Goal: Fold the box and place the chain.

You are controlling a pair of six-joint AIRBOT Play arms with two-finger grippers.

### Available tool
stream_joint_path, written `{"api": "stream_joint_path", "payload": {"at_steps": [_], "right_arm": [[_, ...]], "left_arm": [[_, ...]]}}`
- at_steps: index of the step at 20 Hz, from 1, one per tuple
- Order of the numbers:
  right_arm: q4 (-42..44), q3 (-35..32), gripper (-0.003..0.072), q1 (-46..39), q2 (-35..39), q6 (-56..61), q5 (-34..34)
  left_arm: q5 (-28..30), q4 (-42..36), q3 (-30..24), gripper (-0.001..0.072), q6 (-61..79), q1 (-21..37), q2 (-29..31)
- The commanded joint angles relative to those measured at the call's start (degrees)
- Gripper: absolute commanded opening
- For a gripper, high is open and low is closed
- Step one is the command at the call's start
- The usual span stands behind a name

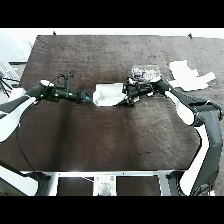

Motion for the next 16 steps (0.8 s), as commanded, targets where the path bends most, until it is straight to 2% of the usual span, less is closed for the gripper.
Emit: {"api": "stream_joint_path", "payload": {"at_steps": [1, 6, 8, 13, 16], "right_arm": [[0.00, -0.02, 0.0521, -0.02, -0.02, 0.00, 0.02], [0.00, -0.02, 0.0520, -0.02, -0.02, 0.00, 0.02], [0.00, -0.02, 0.0521, -0.02, -0.02, 0.00, 0.02], [0.00, -0.02, 0.0520, -0.02, -0.02, 0.00, 0.02], [0.00, -0.02, 0.0520, -0.02, -0.02, 0.00, 0.02]], "left_arm": [[-1.64, -1.36, 0.31, 0.0259, 0.83, -0.02, 0.00], [-2.73, -4.35, 0.33, 0.0261, 3.13, -0.02, 0.00], [-2.95, -4.90, 0.33, 0.0424, 3.15, -0.02, 0.00], [-2.56, -5.53, 0.55, 0.0424, 2.71, -0.74, 0.00], [-1.73, -4.11, 2.45, 0.0424, -0.52, -2.78, 0.00]]}}
